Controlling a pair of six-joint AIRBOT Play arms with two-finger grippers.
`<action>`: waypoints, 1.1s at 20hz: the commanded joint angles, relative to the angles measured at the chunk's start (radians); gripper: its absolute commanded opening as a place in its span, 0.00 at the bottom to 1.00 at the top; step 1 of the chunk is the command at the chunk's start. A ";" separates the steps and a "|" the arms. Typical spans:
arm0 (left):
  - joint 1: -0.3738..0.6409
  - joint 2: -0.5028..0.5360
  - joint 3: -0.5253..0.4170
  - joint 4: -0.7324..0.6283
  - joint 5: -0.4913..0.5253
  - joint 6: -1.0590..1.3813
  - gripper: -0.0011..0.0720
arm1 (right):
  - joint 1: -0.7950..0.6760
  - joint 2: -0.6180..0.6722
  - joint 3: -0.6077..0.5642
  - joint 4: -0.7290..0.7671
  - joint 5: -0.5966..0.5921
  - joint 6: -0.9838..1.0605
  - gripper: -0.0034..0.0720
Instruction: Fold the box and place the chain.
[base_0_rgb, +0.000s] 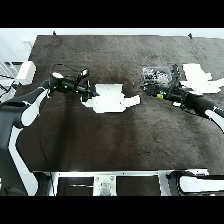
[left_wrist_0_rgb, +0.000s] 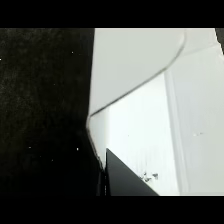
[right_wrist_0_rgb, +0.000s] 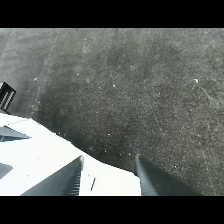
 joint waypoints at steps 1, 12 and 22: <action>-0.001 -0.006 -0.004 0.005 0.007 0.012 0.04 | 0.000 0.001 0.000 0.000 -0.001 -0.052 0.65; -0.001 -0.006 -0.004 0.004 0.003 0.004 0.04 | 0.065 0.332 -0.071 -0.220 0.158 -0.322 0.81; -0.001 -0.006 -0.004 -0.002 0.003 0.004 0.04 | 0.393 0.225 -0.122 -0.582 -0.140 -0.406 0.81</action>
